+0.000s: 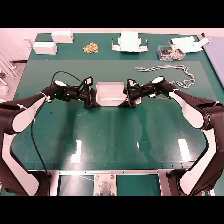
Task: Fold the box and place the chain.
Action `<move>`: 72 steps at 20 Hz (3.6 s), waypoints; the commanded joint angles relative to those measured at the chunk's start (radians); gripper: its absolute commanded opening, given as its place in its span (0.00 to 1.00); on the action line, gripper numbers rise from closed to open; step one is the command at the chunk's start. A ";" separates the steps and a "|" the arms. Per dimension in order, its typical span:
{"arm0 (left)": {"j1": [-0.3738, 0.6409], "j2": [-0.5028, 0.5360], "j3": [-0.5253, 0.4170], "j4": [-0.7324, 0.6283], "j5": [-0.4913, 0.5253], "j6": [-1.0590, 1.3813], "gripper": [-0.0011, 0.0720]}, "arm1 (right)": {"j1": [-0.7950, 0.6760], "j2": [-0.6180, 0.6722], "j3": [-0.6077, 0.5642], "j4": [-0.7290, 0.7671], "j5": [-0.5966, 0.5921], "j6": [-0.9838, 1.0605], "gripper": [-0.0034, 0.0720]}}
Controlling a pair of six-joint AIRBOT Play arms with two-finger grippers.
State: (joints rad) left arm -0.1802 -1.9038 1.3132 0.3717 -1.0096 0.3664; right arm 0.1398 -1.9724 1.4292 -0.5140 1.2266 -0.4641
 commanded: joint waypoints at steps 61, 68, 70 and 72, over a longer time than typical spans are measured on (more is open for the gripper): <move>0.000 -0.001 0.000 0.002 -0.004 0.001 0.74 | -0.119 0.356 -0.232 -0.062 -0.131 0.065 0.61; 0.000 -0.001 0.000 0.002 -0.003 0.001 0.74 | -0.089 0.245 -0.236 -0.010 -0.150 0.014 0.79; 0.000 -0.001 0.000 0.002 -0.003 0.001 0.74 | -0.086 0.237 -0.236 0.009 -0.150 0.013 0.79; 0.000 -0.001 0.000 0.002 -0.003 0.001 0.74 | -0.079 0.233 -0.236 0.009 -0.150 0.006 0.59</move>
State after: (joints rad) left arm -0.1795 -1.9038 1.3132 0.3733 -1.0130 0.3672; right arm 0.0528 -1.7260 1.1961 -0.5232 1.0813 -0.4412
